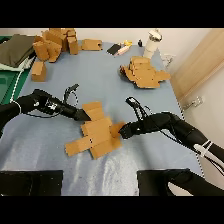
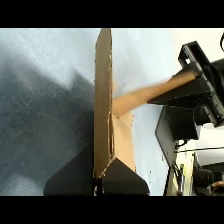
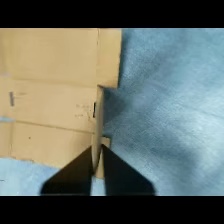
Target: Fold the box.
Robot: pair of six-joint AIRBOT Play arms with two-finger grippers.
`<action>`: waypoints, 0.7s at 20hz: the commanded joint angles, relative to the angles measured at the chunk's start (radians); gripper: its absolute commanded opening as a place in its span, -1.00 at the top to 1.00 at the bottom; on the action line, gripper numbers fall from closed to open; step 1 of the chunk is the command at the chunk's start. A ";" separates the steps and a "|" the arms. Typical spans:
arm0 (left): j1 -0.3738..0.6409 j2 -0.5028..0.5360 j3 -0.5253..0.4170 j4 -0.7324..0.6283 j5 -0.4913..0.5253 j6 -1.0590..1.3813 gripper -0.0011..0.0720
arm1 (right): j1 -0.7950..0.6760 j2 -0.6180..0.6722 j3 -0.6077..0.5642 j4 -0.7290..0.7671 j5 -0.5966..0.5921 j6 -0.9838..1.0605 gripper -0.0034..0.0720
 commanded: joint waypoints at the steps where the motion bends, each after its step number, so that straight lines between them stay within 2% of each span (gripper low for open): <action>1: -0.003 0.000 0.002 -0.006 -0.003 0.056 0.94 | -0.003 0.001 0.002 -0.017 0.021 0.013 -0.37; 4: -0.043 0.003 0.048 0.000 -0.038 0.109 0.94 | -0.073 0.001 0.066 -0.149 0.012 0.155 -0.38; 7: -0.121 0.037 0.148 0.088 -0.030 0.143 0.94 | -0.187 0.002 0.195 -0.242 -0.084 0.267 -0.35; 8: -0.153 0.054 0.172 0.115 -0.008 0.172 0.94 | -0.219 0.002 0.235 -0.237 -0.117 0.277 -0.24; 9: -0.179 0.071 0.179 0.126 0.019 0.223 0.94 | -0.239 0.002 0.265 -0.230 -0.147 0.277 0.06; 10: -0.203 0.090 0.174 0.124 0.061 0.272 0.94 | -0.248 0.002 0.288 -0.219 -0.179 0.284 0.54; 11: -0.219 0.102 0.166 0.118 0.097 0.311 0.94 | -0.247 0.002 0.298 -0.209 -0.208 0.302 0.90; 14: -0.224 0.106 0.112 0.018 0.155 0.459 0.94 | -0.212 0.003 0.291 -0.120 -0.331 0.306 0.90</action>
